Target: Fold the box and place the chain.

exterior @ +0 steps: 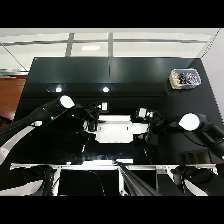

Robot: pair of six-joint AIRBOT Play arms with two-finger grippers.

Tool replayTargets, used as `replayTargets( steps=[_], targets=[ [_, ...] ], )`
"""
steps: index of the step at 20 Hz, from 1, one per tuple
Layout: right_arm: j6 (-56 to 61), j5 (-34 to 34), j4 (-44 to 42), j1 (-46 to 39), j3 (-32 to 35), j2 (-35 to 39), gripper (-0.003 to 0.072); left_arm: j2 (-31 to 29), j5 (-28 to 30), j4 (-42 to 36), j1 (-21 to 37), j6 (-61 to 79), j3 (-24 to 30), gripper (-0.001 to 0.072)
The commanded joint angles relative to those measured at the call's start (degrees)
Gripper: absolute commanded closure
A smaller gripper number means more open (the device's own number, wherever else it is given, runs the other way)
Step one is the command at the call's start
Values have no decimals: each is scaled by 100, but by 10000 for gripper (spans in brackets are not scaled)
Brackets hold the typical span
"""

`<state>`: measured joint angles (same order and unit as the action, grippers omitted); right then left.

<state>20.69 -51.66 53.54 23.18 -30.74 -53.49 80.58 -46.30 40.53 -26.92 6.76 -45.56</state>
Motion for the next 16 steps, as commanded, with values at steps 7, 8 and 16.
replayTargets(
  steps=[7,8,16],
  targets=[
    [-638,1362,-592,804,411,-634,-26,20,63,59,-11,26,2,684],
    [-638,1580,-809,841,450,-693,-26,20,63,59,-11,26,2,684],
    [-638,1788,-1250,824,293,-498,-26,20,66,59,-11,28,2,684]
  ],
)
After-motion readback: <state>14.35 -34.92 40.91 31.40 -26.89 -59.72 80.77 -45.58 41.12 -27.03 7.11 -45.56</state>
